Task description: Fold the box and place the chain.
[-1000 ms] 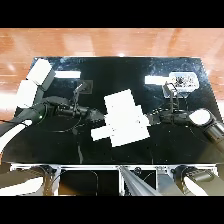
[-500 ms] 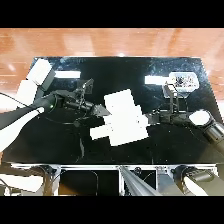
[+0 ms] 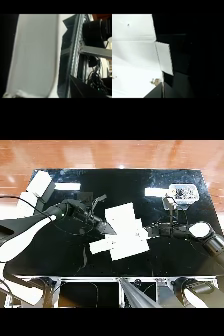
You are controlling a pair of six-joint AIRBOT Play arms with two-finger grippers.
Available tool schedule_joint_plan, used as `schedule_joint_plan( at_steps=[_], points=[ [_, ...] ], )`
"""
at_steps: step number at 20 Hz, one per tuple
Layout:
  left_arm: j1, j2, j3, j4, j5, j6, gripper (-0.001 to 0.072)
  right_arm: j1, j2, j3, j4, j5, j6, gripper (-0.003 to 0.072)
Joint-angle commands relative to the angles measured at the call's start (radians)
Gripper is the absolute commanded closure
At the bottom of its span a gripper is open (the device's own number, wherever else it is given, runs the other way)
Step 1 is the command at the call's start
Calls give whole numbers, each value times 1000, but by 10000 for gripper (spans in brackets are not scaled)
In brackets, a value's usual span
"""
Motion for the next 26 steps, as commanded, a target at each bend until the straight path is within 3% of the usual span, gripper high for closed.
schedule_joint_plan(
  at_steps=[1, 3, 4, 6, 11, 12, 13, 18, 20, 21, 24, 26],
  points=[
    [-8, -8, 18, 43, 15, 16, 202, 0, 0, 0, 0, 11, 1, 645],
    [-9, -8, 18, 66, 14, 16, 303, 0, 0, 0, 0, 12, 1, 645],
    [-9, -8, 18, 75, 10, 15, 387, 0, 0, 0, 1, 12, 1, 646],
    [-9, -8, 18, 89, 6, 16, 694, 0, 0, 0, 0, 13, 1, 645],
    [-9, -8, 42, 90, 15, 15, 695, -1, 0, 3, -3, 30, 24, 634],
    [-9, -8, 58, 97, 27, 15, 695, -2, 0, 7, -5, 47, 24, 342],
    [-9, -8, 77, 119, 42, 15, 695, -8, 0, 15, -8, 68, 29, -34],
    [-13, 28, 164, 405, 45, 31, 699, -73, 1, 142, -171, 325, 53, -11],
    [-18, 85, 158, 528, 11, 37, 700, -75, 1, 210, -297, 467, 53, 109],
    [-23, 117, 148, 544, -13, 60, 700, -75, 1, 238, -330, 514, 53, 109],
    [-55, 228, 76, 539, -137, 158, 700, -75, 1, 293, -340, 541, 53, 110],
    [-72, 280, 8, 506, -213, 247, 699, -73, 1, 304, -341, 498, 53, 110]
  ],
)
